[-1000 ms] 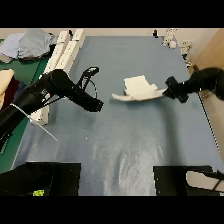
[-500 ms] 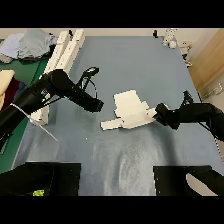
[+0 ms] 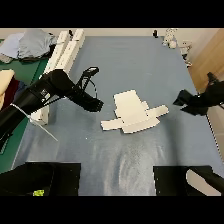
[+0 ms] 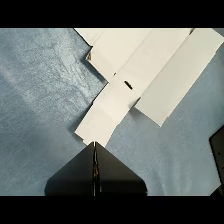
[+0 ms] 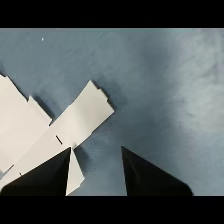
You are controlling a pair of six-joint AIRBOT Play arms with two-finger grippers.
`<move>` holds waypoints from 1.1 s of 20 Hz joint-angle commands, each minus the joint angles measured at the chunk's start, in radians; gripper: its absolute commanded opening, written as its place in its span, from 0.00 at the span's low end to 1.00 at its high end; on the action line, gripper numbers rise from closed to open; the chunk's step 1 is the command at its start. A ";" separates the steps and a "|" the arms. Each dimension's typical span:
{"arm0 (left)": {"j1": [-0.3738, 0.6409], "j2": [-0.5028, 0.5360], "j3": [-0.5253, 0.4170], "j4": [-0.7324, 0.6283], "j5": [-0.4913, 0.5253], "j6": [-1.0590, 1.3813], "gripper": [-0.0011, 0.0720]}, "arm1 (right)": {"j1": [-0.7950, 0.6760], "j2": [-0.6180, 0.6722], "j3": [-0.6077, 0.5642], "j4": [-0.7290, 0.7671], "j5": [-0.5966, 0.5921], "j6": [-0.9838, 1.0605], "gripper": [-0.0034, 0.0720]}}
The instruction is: Fold the box.
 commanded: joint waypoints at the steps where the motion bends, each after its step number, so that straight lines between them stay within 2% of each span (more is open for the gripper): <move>1: 0.000 0.001 0.000 0.000 0.000 0.000 0.03 | -0.227 -0.193 0.190 0.200 -0.222 -0.348 0.68; 3: 0.000 0.001 0.000 0.000 0.000 0.000 0.03 | -0.278 -0.334 0.257 0.304 -0.309 -0.481 0.68; 8: 0.000 0.001 0.000 0.000 0.001 0.000 0.03 | -0.280 -0.632 0.407 0.377 -0.466 -0.633 0.68; 11: 0.000 0.001 0.000 0.000 0.000 0.000 0.03 | -0.258 -0.747 0.475 0.385 -0.543 -0.658 0.68; 17: 0.000 0.001 0.000 0.000 0.001 0.000 0.03 | -0.186 -0.852 0.504 0.383 -0.485 -0.723 0.68; 22: 0.000 0.001 0.000 -0.001 0.000 0.000 0.03 | -0.127 -0.866 0.518 0.373 -0.441 -0.750 0.68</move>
